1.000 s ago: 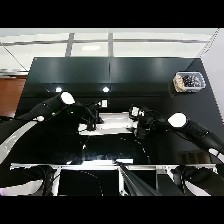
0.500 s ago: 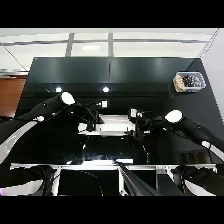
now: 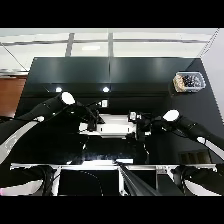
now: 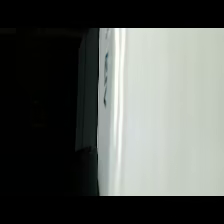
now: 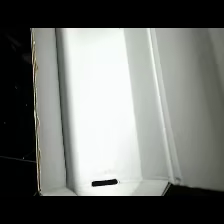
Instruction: Fold the box and place the chain.
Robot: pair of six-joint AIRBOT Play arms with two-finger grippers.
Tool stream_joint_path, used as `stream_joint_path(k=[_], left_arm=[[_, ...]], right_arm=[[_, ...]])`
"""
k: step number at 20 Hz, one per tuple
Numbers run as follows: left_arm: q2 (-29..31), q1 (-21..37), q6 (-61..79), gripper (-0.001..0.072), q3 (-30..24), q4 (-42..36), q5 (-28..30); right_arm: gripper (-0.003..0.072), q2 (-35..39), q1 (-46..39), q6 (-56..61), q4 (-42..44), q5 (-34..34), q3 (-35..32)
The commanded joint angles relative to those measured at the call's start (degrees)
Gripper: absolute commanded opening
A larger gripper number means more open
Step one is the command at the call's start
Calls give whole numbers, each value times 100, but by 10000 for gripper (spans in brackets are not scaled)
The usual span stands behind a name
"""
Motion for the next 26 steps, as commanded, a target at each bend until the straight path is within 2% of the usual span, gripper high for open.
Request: stream_joint_path(k=[1, 16, 26], left_arm=[[-2, 2, -4, 27, 0, -2, 11], [-46, 2, -4, 27, -2, -2, 11], [-144, 4, -2, 27, 7, 0, -142]], right_arm=[[637, -20, 11, 138, -293, -61, 2], [637, -55, 275, 468, -610, -431, 2], [637, -55, 302, 487, -656, -442, 2]])
